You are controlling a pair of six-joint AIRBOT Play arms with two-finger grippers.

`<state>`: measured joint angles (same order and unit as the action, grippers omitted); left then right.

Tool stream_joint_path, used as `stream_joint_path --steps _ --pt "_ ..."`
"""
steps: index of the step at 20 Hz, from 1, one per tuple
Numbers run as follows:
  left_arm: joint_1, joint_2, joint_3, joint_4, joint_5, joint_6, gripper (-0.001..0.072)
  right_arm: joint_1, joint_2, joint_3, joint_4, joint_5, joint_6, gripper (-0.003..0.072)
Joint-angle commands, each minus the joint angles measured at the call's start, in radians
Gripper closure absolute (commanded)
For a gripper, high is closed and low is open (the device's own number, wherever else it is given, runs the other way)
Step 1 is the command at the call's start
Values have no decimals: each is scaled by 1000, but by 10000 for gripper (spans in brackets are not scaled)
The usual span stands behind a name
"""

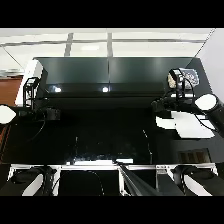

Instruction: Fold the box and place the chain.

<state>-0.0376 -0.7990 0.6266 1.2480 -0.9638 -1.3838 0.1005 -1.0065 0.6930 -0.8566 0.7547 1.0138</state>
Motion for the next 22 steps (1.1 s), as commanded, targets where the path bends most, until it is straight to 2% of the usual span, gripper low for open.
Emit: stream_joint_path --steps 1,8,9,15,18,19,20,21,22 --pt "1 1 0 0 0 0 683 1 0 1 0 0 0 674" --pt "1 1 0 0 0 0 683 1 0 1 9 -2 0 674" --pt "1 1 0 0 0 0 683 1 0 1 20 -34 0 674" --pt "1 1 0 0 0 0 683 1 0 1 152 -526 0 674" --pt "1 1 0 0 0 0 683 -33 0 1 154 -766 1 654" --pt "1 1 0 0 3 0 683 -83 0 3 164 -790 0 489" --pt "1 1 0 -2 24 0 683 -165 0 6 168 -771 0 203" --pt "1 1 0 -3 45 0 683 -257 -1 11 161 -727 -2 -34" --pt "1 1 0 -4 61 -1 683 -364 -5 21 129 -660 -3 -34"
